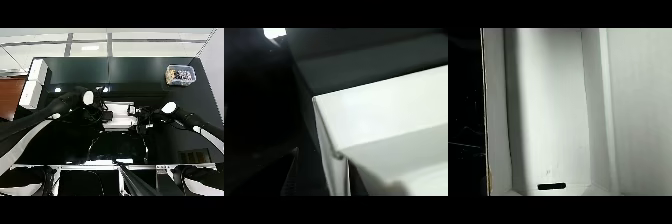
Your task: Fold the box and place the chain.
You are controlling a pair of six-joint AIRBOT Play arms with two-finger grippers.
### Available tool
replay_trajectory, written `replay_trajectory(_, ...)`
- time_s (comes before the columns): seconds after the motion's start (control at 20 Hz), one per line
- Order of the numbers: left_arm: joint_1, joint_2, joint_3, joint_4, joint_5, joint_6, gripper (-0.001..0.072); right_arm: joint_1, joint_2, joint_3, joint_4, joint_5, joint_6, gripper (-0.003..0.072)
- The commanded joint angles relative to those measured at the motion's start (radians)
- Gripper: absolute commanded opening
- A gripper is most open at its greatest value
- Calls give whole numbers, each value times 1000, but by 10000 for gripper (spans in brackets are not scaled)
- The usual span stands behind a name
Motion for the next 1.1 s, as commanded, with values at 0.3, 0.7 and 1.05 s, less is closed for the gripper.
replay_trajectory(0.3, -110, -68, 101, 214, -86, -255, 347, 0, 0, 0, 0, 0, 0, 406)
replay_trajectory(0.7, -110, -69, 101, 214, -79, -270, 33, 0, 0, 0, 0, 0, 0, 406)
replay_trajectory(1.05, -106, -69, 114, 211, -68, -270, 432, 0, 0, 0, 0, 0, 0, 406)
